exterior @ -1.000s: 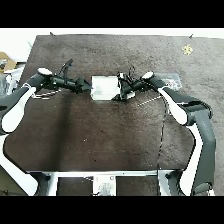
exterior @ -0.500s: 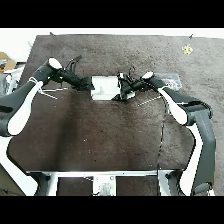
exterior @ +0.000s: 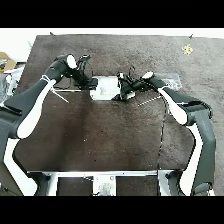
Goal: Fold the box and place the chain.
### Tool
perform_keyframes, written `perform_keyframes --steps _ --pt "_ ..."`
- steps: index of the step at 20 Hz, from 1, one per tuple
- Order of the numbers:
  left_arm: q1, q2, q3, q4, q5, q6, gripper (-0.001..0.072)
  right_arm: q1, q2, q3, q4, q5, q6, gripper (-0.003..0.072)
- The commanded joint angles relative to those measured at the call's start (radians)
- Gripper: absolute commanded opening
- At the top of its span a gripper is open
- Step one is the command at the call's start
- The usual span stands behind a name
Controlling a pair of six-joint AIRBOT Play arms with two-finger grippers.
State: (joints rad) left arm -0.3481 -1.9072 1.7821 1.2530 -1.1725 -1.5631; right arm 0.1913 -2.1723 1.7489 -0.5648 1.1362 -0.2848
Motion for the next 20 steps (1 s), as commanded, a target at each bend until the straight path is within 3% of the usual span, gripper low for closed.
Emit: perform_keyframes --steps 1,5,12,20 --pt "-0.033 -0.045 0.060 0.060 -0.034 -0.074 0.0319 0.001 0.000 0.000 0.000 0.000 0.000 0.0437" --pt "-0.061 -0.076 0.108 0.121 -0.060 -0.121 0.0319 0.001 0.000 0.000 0.000 0.001 0.000 0.0437" --pt "-0.131 -0.077 0.114 0.357 -0.084 -0.288 0.0288 0.001 0.000 0.000 0.000 0.000 0.000 0.0438" --pt "-0.148 -0.123 0.126 0.406 -0.079 -0.360 0.0279 0.001 0.000 0.000 0.000 0.000 0.000 0.0437"
